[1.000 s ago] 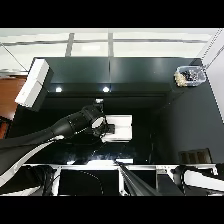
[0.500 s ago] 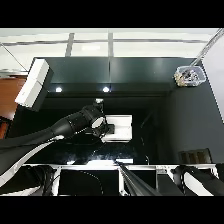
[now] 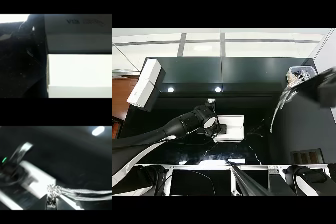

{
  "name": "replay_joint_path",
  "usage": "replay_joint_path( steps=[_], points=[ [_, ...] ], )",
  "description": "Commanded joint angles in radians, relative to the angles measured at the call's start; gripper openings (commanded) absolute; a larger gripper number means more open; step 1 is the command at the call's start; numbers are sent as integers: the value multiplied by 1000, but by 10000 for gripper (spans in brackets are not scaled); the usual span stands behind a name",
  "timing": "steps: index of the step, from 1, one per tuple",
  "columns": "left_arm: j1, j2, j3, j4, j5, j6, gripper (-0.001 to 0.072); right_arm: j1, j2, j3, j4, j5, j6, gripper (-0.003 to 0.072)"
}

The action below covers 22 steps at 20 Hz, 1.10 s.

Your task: Fold the box and place the chain.

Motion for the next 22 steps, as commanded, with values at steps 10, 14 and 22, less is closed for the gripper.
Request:
replay_joint_path(
  steps=[10, 14, 22],
  points=[
    [0, 0, 1, 0, 0, 0, 33, 315, 8, -338, 277, -375, -82, 44],
    [0, 0, 1, 0, 0, 0, 33, 315, 8, -338, 273, -374, -82, 44],
    [0, 0, 1, 0, 0, 0, 33, 255, 11, -338, 216, -307, -75, 44]
  ],
)
